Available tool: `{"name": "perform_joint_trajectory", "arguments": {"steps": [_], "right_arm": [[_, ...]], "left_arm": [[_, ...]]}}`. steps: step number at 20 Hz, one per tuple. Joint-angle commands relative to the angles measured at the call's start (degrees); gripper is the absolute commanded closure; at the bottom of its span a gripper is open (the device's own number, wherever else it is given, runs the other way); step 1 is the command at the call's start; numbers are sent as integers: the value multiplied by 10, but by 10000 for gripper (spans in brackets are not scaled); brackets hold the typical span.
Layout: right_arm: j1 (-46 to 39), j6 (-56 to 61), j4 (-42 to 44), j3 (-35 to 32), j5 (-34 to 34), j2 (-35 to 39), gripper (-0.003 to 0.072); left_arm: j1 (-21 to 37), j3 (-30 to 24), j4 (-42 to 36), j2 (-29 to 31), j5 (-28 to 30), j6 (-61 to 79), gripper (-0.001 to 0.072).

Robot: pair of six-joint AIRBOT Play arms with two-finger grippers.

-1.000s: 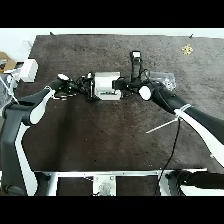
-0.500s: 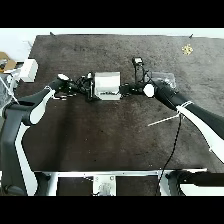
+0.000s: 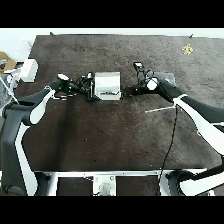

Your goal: Fold the box and place the chain.

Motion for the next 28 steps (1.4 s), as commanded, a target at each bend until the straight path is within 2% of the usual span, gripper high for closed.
{"name": "perform_joint_trajectory", "arguments": {"steps": [1, 2, 4, 9, 10, 11, 23, 24, 25, 28], "right_arm": [[-5, -44, 41, 57, 57, -43, 477], [-5, -44, 45, 69, 65, -52, 398], [-5, -44, 60, 90, 80, -67, 394], [-5, -39, 70, 91, 94, -76, 396], [-5, -38, 70, 90, 95, -76, 466], [-5, -35, 70, 90, 94, -76, 491], [-5, -5, 33, 90, 85, -78, 494], [-5, -5, 33, 90, 82, -78, 512], [-5, -4, 29, 90, 78, -78, 670], [-7, 35, -7, 90, 81, -75, 680]], "left_arm": [[0, 0, 0, 0, 0, 0, 483], [0, 0, 0, 0, 0, 0, 483], [0, 0, 0, 0, 0, 0, 483], [0, 0, 0, 0, 0, 0, 483], [0, 0, 0, 0, 0, 0, 483], [0, 0, 0, 0, 0, 0, 483], [0, 0, 0, 0, 0, 0, 483], [0, 0, 0, 0, 0, 0, 483], [0, 0, 0, 0, 0, 0, 483], [0, 0, 0, 0, 0, 0, 483]]}}
